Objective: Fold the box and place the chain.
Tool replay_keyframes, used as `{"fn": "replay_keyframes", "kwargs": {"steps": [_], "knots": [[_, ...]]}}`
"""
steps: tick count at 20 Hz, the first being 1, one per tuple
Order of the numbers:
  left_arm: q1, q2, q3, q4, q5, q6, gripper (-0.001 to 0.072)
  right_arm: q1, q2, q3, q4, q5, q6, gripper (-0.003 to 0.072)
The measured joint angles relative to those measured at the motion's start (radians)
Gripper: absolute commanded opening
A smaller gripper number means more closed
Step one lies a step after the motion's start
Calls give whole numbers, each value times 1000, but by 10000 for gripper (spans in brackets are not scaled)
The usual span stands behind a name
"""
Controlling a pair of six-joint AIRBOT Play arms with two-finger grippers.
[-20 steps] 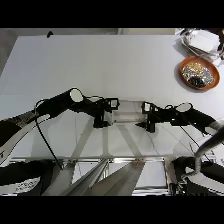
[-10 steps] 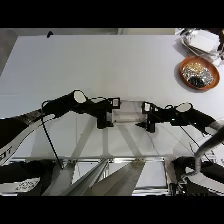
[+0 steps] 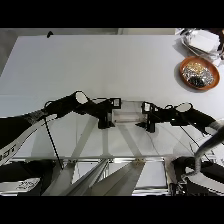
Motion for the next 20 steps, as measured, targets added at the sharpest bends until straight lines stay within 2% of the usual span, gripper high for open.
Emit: {"fn": "replay_keyframes", "kwargs": {"steps": [1, 3, 20], "knots": [[0, -2, 0, -2, 0, 0, 474, 0, 0, 0, 0, 0, 0, 411], [-3, -4, 0, -4, 0, 0, 328, 0, 0, 0, 0, 0, 0, 411], [-14, -10, 0, -4, 2, -1, 325, 0, 0, 0, 0, 0, 0, 411]]}}
